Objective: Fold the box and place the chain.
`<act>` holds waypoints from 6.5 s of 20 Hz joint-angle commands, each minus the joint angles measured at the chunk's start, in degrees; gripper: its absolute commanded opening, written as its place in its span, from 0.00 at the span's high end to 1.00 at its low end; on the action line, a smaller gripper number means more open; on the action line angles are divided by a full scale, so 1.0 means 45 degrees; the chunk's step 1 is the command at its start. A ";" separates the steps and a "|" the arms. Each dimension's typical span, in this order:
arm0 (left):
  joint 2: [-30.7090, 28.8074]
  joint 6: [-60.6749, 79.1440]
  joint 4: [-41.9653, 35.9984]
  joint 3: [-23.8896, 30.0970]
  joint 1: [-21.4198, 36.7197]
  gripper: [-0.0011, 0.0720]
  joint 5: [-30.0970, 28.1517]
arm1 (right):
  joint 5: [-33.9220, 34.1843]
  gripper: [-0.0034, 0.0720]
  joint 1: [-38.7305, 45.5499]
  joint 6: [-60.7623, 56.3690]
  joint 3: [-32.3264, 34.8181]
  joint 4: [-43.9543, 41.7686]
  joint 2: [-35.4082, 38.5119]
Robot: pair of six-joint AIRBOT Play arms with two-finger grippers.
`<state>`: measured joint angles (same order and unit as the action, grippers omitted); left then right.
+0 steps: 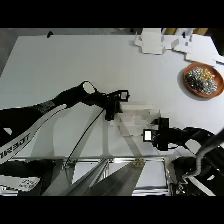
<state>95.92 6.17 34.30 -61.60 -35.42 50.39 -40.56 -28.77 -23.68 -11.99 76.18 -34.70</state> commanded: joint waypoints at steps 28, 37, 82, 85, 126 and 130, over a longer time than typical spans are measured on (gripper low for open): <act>-0.0010 0.0005 0.0005 0.0000 -0.0010 0.97 0.0000 | -0.0646 0.06 0.4352 0.4945 -0.1549 -0.4643 -0.1341; -0.0010 0.0005 0.0005 0.0000 -0.0010 0.97 -0.0005 | -0.1409 0.05 0.5231 0.8694 -0.2074 -0.6465 -0.3099; -0.0010 0.0005 0.0005 0.0000 -0.0010 0.97 -0.0005 | -0.3118 0.25 0.5829 1.0613 -0.3560 -0.7966 -0.8403; -0.0010 0.0005 0.0005 0.0000 -0.0010 0.97 -0.0005 | -0.3099 0.25 0.5829 1.0603 -0.3560 -0.7907 -0.8432; -0.0010 0.0005 0.0005 0.0000 -0.0010 0.97 -0.0005 | -0.2735 0.37 0.5790 1.0894 -0.2837 -0.8262 -0.7902; -0.0010 0.0005 0.0005 0.0000 -0.0010 0.97 -0.0005 | -0.2720 0.13 0.5799 1.0899 -0.2725 -0.8325 -0.7898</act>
<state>95.92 6.20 34.30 -61.60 -35.46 50.35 -52.80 -2.72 25.56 -24.56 38.81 -70.24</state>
